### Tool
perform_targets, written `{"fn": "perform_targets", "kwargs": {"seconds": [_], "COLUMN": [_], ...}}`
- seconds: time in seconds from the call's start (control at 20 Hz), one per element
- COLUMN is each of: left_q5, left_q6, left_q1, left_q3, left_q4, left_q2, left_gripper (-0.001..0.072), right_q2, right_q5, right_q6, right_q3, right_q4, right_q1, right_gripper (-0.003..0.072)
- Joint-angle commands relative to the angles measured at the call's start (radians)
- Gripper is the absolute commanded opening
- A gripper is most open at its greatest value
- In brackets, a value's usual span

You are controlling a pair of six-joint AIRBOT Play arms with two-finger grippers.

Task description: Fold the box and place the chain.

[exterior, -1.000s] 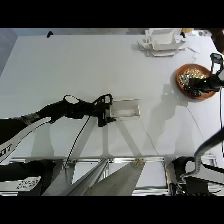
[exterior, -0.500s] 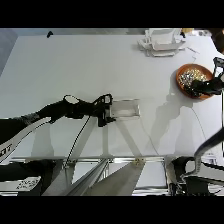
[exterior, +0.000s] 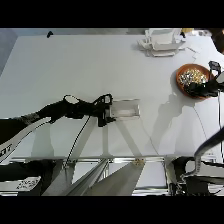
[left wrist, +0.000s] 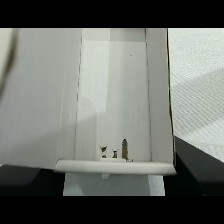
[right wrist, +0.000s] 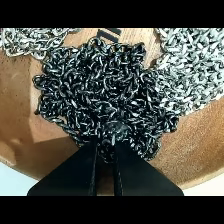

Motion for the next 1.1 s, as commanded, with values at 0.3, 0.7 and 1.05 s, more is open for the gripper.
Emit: {"fn": "perform_targets", "kwargs": {"seconds": [0.3, 0.7, 1.05], "left_q5": [0.000, 0.000, 0.000], "left_q6": [0.000, 0.000, 0.000], "left_q1": [0.000, 0.000, 0.000], "left_q3": [0.000, 0.000, 0.000], "left_q4": [0.000, 0.000, 0.000], "left_q2": [0.001, 0.001, 0.001], "left_gripper": [0.0252, 0.0252, 0.0252], "right_q2": [0.284, 0.557, 0.602], "right_q5": [0.044, 0.242, 0.465], "right_q6": [-0.068, -0.192, -0.224], "right_q3": [0.000, 0.000, 0.000], "right_q4": [0.013, 0.338, 0.417], "right_q1": [0.000, 0.001, 0.209], "right_gripper": [0.0009, 0.0009, 0.0010]}}
